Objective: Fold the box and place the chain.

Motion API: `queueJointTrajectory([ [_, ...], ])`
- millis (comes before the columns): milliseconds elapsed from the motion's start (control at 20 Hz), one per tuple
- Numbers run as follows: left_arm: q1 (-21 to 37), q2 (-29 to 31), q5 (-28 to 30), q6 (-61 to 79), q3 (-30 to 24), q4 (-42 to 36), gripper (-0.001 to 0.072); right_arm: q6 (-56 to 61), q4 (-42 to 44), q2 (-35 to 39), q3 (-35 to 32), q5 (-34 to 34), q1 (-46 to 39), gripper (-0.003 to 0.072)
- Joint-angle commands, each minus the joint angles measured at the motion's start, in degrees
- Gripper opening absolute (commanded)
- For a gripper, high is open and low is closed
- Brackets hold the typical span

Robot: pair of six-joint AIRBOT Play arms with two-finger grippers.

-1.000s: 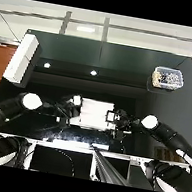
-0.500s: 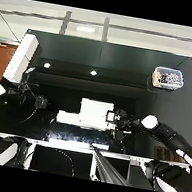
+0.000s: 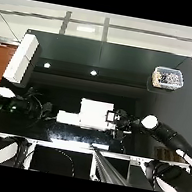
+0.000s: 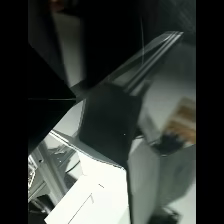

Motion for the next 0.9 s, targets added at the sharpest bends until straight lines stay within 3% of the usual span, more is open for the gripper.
queueJointTrajectory([
  [0,-5.7,-4.7,4.8,4.4,0.0,-8.1,0.0023,0.0,0.0,0.0,0.0,0.0,0.0,0.0237],
  [100,-7.2,-4.7,4.5,8.8,0.5,-11.5,0.0025,0.0,0.0,0.0,0.0,0.0,0.0,0.0236],
  [150,-7.7,-4.7,4.0,9.7,0.8,-12.3,0.0093,0.0,0.0,0.0,0.0,0.0,0.0,0.0237],
  [250,-8.2,-4.7,1.4,12.2,1.5,-13.4,0.039,0.0,0.0,0.0,0.0,0.0,0.0,0.0237],
  [350,-8.2,-4.6,-1.0,15.1,2.3,-13.6,0.0425,0.0,0.0,0.0,0.0,0.0,0.0,0.0237],
  [400,-8.2,-4.3,-1.6,15.4,2.8,-13.9,0.0513,0.0,0.0,0.0,0.0,0.0,0.0,0.0237],
  [450,-8.4,-3.9,-2.1,15.5,3.3,-13.9,0.0706,0.0,0.0,0.0,0.0,0.0,0.0,0.0237],
  [700,-9.4,-1.3,-4.3,16.7,6.2,-13.9,0.0715,0.0,0.0,0.0,0.0,0.0,0.0,0.0236],
  [850,-14.9,-1.0,-1.8,14.6,7.7,-13.6,0.0713,0.0,0.0,0.0,0.0,0.0,0.0,0.0237],
])
